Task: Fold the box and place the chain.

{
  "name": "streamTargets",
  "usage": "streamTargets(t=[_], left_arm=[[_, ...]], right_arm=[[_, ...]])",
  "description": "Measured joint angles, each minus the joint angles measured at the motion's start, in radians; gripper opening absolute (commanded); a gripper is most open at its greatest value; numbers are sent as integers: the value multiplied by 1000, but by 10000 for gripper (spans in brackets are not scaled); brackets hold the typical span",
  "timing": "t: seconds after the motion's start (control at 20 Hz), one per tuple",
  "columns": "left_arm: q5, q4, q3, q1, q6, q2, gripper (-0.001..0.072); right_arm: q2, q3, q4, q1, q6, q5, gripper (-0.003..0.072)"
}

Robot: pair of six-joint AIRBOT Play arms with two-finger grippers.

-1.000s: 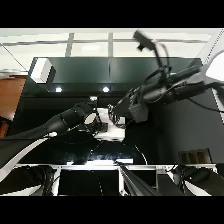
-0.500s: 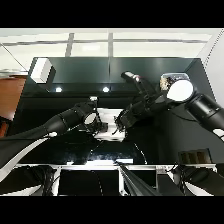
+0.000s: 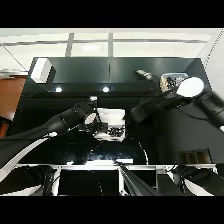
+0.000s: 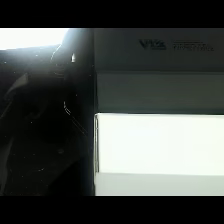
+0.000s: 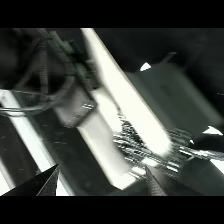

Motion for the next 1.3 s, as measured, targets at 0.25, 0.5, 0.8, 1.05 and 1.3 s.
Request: streamTargets(t=[0.25,0.5,0.8,1.05,1.3], left_arm=[[1,8,0,0,0,0,31],[2,12,0,0,-1,0,31],[2,14,0,0,-1,0,31],[2,14,0,0,-1,0,31],[2,14,0,0,-1,0,31]], right_arm=[[45,-23,-57,-224,-89,78,613],[54,-140,-114,-281,-237,-29,614],[54,-253,-133,-232,-463,-134,719],[50,-284,-138,-116,-594,-229,716],[17,-291,-137,18,-741,-262,716]])
